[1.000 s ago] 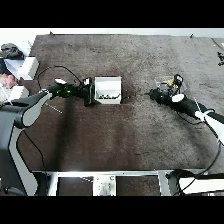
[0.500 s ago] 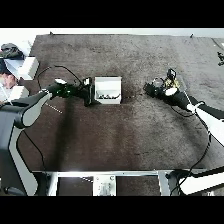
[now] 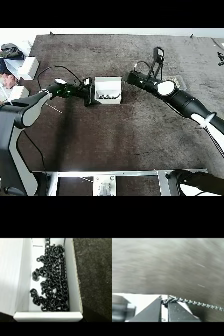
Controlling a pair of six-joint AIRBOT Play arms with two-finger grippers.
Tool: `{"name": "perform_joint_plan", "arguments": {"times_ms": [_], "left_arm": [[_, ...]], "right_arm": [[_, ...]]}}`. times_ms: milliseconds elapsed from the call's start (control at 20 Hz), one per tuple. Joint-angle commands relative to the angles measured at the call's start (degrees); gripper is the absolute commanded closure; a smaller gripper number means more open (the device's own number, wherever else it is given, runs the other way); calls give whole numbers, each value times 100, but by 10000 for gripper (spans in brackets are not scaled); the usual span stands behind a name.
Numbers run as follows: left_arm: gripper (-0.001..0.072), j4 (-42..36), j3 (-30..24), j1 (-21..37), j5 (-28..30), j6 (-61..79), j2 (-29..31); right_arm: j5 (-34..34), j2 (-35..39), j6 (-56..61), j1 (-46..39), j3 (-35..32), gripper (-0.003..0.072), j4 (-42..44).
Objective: Fold the box and place the chain.
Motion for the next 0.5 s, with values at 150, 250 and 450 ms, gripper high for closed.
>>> {"name": "perform_joint_plan", "arguments": {"times_ms": [150,250,450], "left_arm": [[536,0,0,0,0,2,0],[536,0,0,0,0,2,0],[536,0,0,0,2,2,0]], "right_arm": [[-232,61,-70,1056,407,704,-76],[-282,-203,-70,1196,501,705,-125],[-197,-828,-66,1115,505,575,-227]]}}
